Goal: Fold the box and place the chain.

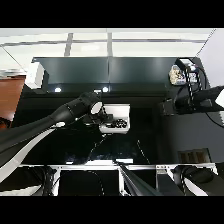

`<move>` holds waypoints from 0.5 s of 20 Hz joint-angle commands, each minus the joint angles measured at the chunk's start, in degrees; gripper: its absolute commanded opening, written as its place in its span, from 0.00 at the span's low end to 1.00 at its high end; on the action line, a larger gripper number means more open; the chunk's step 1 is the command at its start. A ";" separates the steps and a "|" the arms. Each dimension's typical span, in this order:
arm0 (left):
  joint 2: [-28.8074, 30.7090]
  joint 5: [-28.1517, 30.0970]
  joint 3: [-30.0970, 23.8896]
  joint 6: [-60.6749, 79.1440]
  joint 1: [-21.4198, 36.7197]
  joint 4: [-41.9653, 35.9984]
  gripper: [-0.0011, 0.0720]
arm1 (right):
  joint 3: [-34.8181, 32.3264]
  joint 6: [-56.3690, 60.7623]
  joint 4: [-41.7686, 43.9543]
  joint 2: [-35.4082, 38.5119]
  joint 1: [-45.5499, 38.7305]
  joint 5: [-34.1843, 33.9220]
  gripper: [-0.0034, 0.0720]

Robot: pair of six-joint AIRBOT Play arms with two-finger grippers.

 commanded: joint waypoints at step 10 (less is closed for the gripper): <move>38.91 -5.79 -21.38 20.17 28.46 5.57 0.97 | -6.99 -0.07 -1.20 1.22 0.13 -10.84 0.36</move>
